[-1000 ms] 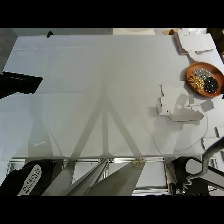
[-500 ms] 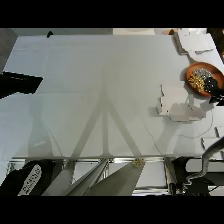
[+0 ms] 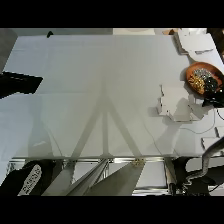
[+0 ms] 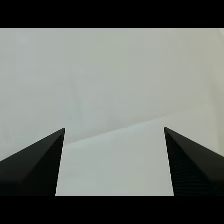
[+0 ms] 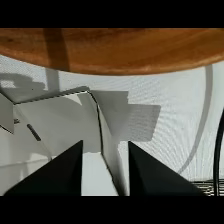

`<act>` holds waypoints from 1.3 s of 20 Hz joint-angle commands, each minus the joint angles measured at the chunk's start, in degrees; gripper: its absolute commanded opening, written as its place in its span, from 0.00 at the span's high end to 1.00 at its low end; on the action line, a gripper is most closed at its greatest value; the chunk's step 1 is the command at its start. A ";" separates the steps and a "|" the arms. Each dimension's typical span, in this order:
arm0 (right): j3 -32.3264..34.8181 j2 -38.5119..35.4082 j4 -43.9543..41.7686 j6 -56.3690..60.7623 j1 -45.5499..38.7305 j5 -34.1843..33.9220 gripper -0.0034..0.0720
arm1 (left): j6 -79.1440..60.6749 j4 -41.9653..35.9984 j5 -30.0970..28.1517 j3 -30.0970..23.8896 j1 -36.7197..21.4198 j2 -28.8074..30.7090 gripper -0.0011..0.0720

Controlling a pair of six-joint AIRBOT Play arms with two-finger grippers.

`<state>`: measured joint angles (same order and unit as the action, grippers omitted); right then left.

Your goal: Fold the box and place the chain.

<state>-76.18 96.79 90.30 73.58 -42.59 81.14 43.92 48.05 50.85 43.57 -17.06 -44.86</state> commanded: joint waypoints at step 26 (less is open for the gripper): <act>0.48 -13.09 -31.21 -10.38 35.89 -9.92 0.94 | -0.02 0.00 -0.02 0.02 0.00 0.04 0.03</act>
<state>-75.92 87.11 61.56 63.29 -14.50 78.24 43.92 48.05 50.85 43.57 -17.06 -44.86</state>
